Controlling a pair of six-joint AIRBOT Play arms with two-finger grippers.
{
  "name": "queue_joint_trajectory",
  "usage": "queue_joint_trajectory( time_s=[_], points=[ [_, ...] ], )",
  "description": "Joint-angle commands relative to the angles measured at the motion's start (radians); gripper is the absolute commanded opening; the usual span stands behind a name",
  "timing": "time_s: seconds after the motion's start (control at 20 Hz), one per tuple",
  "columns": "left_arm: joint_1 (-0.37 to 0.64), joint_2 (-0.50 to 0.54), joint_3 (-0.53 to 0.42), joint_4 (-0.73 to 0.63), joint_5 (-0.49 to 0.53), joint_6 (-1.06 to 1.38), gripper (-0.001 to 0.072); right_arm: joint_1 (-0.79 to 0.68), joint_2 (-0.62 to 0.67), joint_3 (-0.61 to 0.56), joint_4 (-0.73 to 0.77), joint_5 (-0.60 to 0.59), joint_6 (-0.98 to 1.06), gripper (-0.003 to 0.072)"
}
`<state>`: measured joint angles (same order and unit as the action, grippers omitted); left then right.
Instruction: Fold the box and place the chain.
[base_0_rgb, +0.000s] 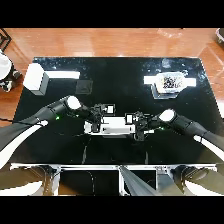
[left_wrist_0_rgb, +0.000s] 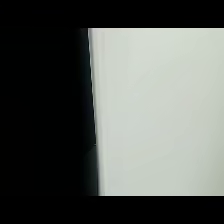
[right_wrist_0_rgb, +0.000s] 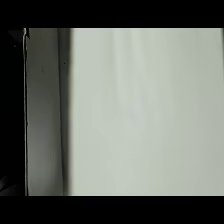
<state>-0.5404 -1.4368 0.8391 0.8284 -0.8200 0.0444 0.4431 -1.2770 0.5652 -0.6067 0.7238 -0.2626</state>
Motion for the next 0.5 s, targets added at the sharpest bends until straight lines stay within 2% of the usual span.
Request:
queue_joint_trajectory(
  time_s=[0.0, 0.05, 0.45],
  points=[
    [0.000, -0.001, 0.000, 0.000, 0.000, 0.000, 0.0022, 0.000, 0.000, 0.000, 0.011, -0.003, 0.000, 0.0505],
    [0.000, -0.001, 0.000, 0.000, 0.000, 0.000, 0.0022, 0.000, 0.000, 0.000, 0.011, -0.003, 0.000, 0.0470],
    [0.000, 0.000, 0.000, 0.002, -0.005, -0.050, 0.0036, 0.000, 0.000, 0.000, 0.012, -0.014, 0.000, 0.0469]
  ],
)
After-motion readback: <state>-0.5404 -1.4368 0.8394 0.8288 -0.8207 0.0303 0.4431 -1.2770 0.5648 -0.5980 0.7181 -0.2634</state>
